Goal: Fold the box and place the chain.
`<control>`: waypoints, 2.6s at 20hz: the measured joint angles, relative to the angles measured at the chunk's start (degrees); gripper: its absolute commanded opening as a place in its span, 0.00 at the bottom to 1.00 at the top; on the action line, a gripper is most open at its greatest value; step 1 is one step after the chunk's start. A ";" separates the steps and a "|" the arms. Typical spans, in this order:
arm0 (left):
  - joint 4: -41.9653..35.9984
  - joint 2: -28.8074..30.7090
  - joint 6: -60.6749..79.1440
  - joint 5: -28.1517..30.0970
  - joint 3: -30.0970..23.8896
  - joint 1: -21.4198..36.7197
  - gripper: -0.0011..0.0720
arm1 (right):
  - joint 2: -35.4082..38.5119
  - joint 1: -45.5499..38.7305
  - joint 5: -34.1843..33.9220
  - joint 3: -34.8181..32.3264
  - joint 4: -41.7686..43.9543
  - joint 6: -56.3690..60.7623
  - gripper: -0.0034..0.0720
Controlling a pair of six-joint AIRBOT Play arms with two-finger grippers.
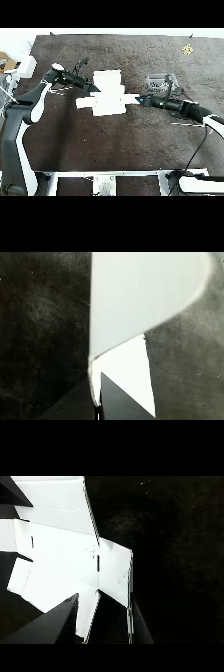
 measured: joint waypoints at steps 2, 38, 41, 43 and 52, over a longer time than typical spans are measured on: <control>0.00 0.09 3.65 1.16 0.00 -0.02 0.03 | 2.89 -2.03 0.96 1.16 -4.00 1.68 0.54; 6.08 -1.95 26.23 9.73 0.00 -0.35 0.03 | 4.26 9.07 -12.39 5.90 -18.84 -13.79 0.68; 5.84 -1.97 26.23 9.75 0.00 -0.35 0.03 | 0.39 11.45 -7.72 10.78 -23.08 -15.32 0.92; 5.68 -1.97 26.23 9.77 0.00 -0.35 0.03 | -2.38 13.49 -6.27 13.92 -26.75 -15.85 0.95; 5.22 -1.97 26.23 9.79 0.00 -0.35 0.03 | -12.00 21.14 -7.19 21.57 -35.74 -18.73 0.94</control>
